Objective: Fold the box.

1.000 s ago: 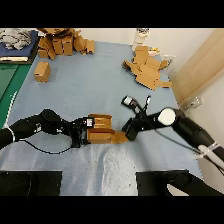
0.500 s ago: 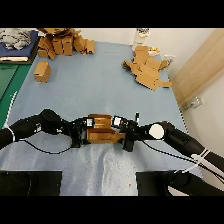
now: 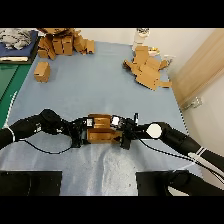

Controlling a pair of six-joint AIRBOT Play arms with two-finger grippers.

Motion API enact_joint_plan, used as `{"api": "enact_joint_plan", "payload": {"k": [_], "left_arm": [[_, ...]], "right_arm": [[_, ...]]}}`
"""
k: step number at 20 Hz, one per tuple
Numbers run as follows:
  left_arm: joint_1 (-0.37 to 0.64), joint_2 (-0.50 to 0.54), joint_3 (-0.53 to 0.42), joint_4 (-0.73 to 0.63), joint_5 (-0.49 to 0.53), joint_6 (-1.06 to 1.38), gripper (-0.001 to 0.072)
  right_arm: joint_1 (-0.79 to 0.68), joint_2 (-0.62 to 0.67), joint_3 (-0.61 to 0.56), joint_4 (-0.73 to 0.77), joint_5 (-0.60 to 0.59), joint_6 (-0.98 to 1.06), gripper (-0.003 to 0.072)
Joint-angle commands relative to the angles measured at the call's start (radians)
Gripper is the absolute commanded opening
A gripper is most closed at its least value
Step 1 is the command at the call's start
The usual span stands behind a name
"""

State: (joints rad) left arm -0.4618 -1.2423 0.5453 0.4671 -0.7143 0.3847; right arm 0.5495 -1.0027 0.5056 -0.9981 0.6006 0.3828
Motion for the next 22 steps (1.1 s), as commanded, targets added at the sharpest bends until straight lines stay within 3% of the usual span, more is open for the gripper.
{"api": "enact_joint_plan", "payload": {"k": [1,2,3,4,8,15,22], "left_arm": [[0.000,0.000,0.000,0.000,0.000,0.000,0.0507],[0.000,0.000,0.000,0.000,0.000,0.000,0.0507],[0.000,0.000,0.000,0.000,0.000,0.000,0.0507],[0.000,0.000,0.000,0.000,0.000,0.000,0.0507],[0.000,0.000,0.000,0.000,0.000,0.000,0.0507],[0.000,0.000,0.000,0.000,0.000,0.000,0.0507],[0.000,0.000,0.000,0.000,0.000,0.000,0.0507]], "right_arm": [[0.001,-0.032,0.002,0.027,-0.026,-0.079,0.0457],[0.001,-0.033,0.002,0.041,-0.025,-0.111,0.0393],[0.001,-0.032,0.002,0.063,-0.025,-0.148,0.0274],[0.001,-0.032,0.002,0.088,-0.024,-0.182,0.0221],[0.001,-0.032,0.002,0.175,0.007,-0.239,0.0102],[0.001,-0.035,0.002,0.227,0.027,-0.265,0.0096],[0.001,-0.069,0.002,0.309,-0.026,-0.369,0.0105]]}}
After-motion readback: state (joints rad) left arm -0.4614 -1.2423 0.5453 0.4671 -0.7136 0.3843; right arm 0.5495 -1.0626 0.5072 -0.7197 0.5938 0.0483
